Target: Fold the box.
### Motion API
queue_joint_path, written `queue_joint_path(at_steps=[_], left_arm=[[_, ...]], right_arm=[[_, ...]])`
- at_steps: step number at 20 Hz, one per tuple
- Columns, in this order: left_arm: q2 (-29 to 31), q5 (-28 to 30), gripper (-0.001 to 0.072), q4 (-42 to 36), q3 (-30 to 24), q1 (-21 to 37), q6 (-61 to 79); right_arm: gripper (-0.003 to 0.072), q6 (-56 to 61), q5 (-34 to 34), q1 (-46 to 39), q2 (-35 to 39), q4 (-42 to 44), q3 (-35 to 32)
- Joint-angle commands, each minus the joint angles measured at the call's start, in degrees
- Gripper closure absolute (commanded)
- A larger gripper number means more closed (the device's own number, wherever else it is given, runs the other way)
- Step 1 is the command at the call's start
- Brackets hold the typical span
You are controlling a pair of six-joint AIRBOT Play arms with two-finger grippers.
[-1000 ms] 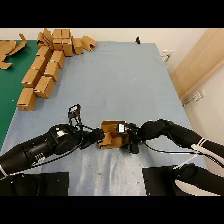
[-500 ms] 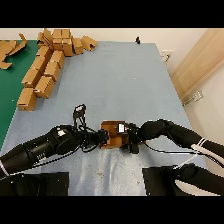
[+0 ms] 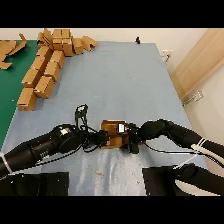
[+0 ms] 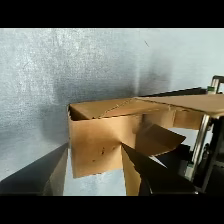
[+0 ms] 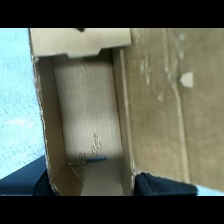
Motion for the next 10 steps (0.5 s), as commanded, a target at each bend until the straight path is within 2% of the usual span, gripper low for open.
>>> queue_joint_path(at_steps=[1, 4, 10], left_arm=[[-4.0, -5.5, 0.0184, 1.2, 4.2, 0.0, 0.1], [-9.9, -10.2, 0.0184, 1.8, 9.5, -0.3, -0.2], [-18.0, -14.7, 0.0185, 2.2, 14.6, -0.8, -1.0]], right_arm=[[0.0195, 0.0, 0.0, 0.0, 0.0, 0.0, 0.0], [0.0195, 0.0, 0.0, 0.0, 0.0, 0.0, 0.0], [0.0195, 0.0, 0.0, 0.0, 0.0, 0.0, 0.0]])
